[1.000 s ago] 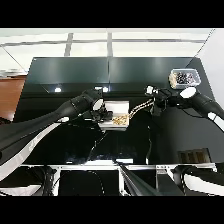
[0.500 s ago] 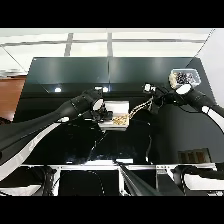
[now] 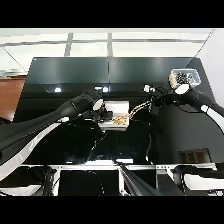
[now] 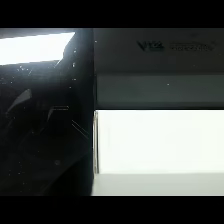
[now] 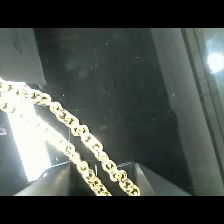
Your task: Fold the box and place the chain.
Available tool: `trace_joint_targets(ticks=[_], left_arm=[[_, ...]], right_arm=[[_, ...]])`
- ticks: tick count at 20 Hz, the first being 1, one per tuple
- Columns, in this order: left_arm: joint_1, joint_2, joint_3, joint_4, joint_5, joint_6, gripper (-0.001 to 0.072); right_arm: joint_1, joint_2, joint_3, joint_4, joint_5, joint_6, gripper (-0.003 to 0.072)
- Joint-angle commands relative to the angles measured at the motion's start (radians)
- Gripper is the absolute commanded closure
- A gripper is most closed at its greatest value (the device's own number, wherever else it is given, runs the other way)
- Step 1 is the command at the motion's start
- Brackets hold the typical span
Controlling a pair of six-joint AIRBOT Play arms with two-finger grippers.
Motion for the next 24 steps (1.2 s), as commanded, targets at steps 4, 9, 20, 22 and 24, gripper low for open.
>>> trace_joint_targets(ticks=[4,9,20,22,24], left_arm=[[0.0,-0.001,0.0,0.0,0.0,0.0,0.0679],[0.0,-0.001,0.0,0.0,0.0,0.0,0.0679],[0.0,-0.001,0.0,0.0,-0.001,0.0,0.0679],[0.0,-0.001,0.0,0.0,0.0,0.0,0.0679],[0.0,-0.001,0.0,0.0,0.0,0.0,0.0679]], right_arm=[[0.0,0.015,0.0,-0.01,0.006,0.034,0.0682],[0.0,0.074,0.0,-0.015,0.013,0.161,0.0682],[0.0,0.533,0.009,0.003,0.297,0.806,0.0681],[0.0,0.587,0.031,0.018,0.407,0.933,0.0681],[0.0,0.612,0.065,0.047,0.518,1.04,0.068]])
